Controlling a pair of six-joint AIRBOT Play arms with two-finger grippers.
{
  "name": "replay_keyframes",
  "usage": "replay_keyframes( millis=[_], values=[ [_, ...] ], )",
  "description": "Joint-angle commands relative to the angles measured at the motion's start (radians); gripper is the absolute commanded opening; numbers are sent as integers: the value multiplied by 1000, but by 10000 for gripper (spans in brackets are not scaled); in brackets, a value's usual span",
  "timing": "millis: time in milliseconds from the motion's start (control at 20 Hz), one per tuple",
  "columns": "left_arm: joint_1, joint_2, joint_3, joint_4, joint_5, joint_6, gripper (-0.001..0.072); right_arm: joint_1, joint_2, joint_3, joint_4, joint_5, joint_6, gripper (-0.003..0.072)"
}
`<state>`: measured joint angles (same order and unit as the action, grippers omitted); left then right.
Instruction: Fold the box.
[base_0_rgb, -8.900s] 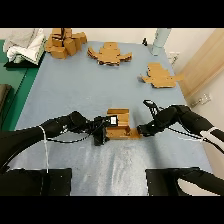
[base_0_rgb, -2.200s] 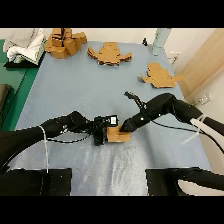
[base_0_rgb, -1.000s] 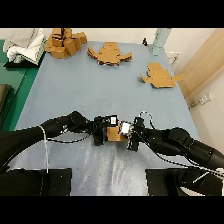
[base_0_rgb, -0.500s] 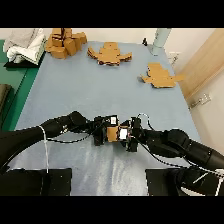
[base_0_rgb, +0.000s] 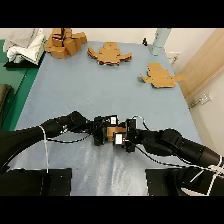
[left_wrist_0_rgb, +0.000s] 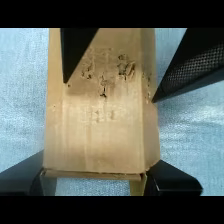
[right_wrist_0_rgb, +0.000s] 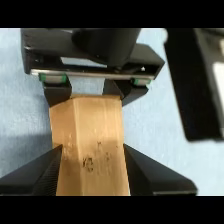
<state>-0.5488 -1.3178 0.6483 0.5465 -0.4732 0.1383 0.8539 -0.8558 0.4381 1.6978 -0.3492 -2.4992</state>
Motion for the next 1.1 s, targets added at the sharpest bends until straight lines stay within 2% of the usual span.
replay_keyframes(
  millis=[0,200,250,300,350,450,500,550,1050],
  values=[
    [0,0,0,0,0,0,470,19,-22,1,-4,44,-27,581],
    [0,0,0,0,0,0,470,24,-61,1,-15,76,-27,577],
    [0,0,0,0,0,0,471,29,-60,1,-15,76,-27,557],
    [0,0,0,0,0,0,470,35,-60,1,-21,76,-27,483],
    [0,0,0,0,0,0,470,39,-60,1,-29,76,-26,446],
    [0,0,0,0,0,0,470,39,-59,1,-31,76,-26,422],
    [0,0,0,0,0,0,470,39,-59,1,-35,76,-26,354],
    [0,0,0,0,0,0,470,39,-59,1,-35,76,-26,340],
    [0,0,0,0,0,0,471,39,-12,1,-37,76,-26,339]
  ],
)
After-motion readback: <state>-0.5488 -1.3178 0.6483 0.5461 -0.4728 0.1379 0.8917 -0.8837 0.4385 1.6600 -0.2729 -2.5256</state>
